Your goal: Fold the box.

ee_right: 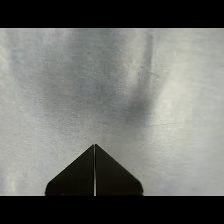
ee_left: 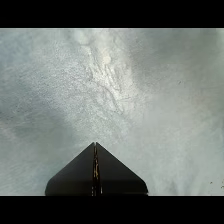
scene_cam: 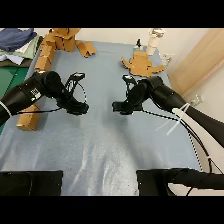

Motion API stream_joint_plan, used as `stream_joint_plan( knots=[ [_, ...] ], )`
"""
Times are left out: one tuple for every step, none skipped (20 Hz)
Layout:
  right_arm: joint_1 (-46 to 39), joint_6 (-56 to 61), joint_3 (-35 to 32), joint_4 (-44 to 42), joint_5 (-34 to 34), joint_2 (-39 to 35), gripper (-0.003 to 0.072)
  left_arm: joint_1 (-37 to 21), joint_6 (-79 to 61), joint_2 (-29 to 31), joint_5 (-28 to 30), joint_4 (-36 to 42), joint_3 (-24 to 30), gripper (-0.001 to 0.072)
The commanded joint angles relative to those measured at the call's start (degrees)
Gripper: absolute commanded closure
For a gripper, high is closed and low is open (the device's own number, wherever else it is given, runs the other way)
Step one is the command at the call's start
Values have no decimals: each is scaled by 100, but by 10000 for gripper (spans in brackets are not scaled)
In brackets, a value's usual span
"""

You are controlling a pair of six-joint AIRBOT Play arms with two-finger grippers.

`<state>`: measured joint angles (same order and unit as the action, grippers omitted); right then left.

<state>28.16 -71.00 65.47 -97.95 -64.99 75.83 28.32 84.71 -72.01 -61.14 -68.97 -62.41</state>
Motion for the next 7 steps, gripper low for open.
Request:
stream_joint_plan(
  knots=[
    [-20, -103, 136, -129, -107, 219, 680, 90, 44, 28, 179, 44, 188, 701],
    [-20, -103, 136, -129, -107, 219, 680, 90, 44, 28, 179, 44, 188, 701],
    [-20, -103, 136, -129, -107, 219, 680, 90, 42, 28, 181, 44, 188, 700],
    [-20, -103, 136, -129, -107, 219, 679, 90, 42, 28, 195, 44, 188, 700],
    [-20, -103, 136, -129, -107, 219, 680, 90, 42, 28, 201, 44, 188, 700],
    [-20, -103, 136, -129, -107, 219, 680, 90, 42, 28, 201, 44, 188, 700],
    [-20, -103, 136, -129, -107, 219, 679, 90, 42, 28, 201, 44, 188, 700]
  ],
)
